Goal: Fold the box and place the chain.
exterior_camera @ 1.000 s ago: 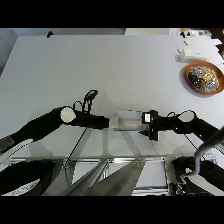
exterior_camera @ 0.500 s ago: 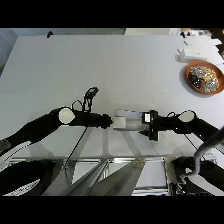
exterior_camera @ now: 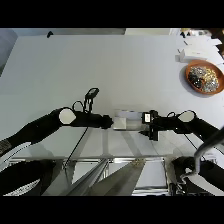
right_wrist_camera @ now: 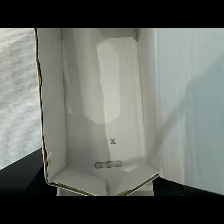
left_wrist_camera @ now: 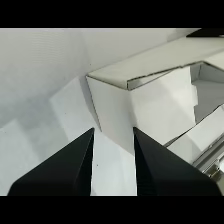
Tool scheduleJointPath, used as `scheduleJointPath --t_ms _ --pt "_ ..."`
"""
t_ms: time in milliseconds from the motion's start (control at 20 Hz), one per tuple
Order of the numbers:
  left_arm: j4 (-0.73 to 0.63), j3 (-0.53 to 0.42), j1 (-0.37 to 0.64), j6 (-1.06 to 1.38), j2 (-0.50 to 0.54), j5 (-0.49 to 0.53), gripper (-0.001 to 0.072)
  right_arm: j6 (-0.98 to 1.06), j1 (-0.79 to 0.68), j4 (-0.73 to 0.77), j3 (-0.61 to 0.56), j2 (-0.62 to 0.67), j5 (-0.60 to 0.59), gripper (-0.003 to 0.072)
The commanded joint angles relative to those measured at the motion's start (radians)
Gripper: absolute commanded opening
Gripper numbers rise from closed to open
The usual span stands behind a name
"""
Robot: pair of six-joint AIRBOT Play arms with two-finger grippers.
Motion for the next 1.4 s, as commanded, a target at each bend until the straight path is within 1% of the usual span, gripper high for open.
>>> scheduleJointPath --t_ms 0,150,450,750,900,1050,1250,1350 --pt "0.016 0.001 0.000 -0.001 0.001 -0.031 0.0274 0.000 0.000 0.001 0.000 0.000 0.000 0.0404" --pt "0.016 0.001 0.000 0.000 0.002 -0.022 0.0273 0.000 0.000 0.001 0.000 0.000 0.000 0.0404" --pt "0.008 0.001 -0.002 0.002 0.045 0.021 0.0273 0.000 0.000 0.001 0.000 0.000 0.000 0.0404" --pt "0.013 0.004 -0.036 -0.001 0.013 0.037 0.0274 0.000 0.000 0.001 0.000 0.000 0.000 0.0404" --pt "0.037 0.008 -0.055 -0.001 0.010 0.037 0.0276 0.000 0.000 0.001 0.000 0.000 0.001 0.0404" --pt "0.054 0.042 -0.064 -0.002 0.001 0.027 0.0279 0.000 0.000 0.001 0.000 0.000 0.000 0.0404" --pt "0.063 0.107 -0.086 -0.023 -0.060 -0.003 0.0280 0.000 0.000 0.001 0.000 0.000 0.000 0.0404" --pt "0.069 0.117 -0.095 -0.028 -0.076 -0.003 0.0281 0.000 0.000 0.001 0.000 0.000 0.000 0.0404"
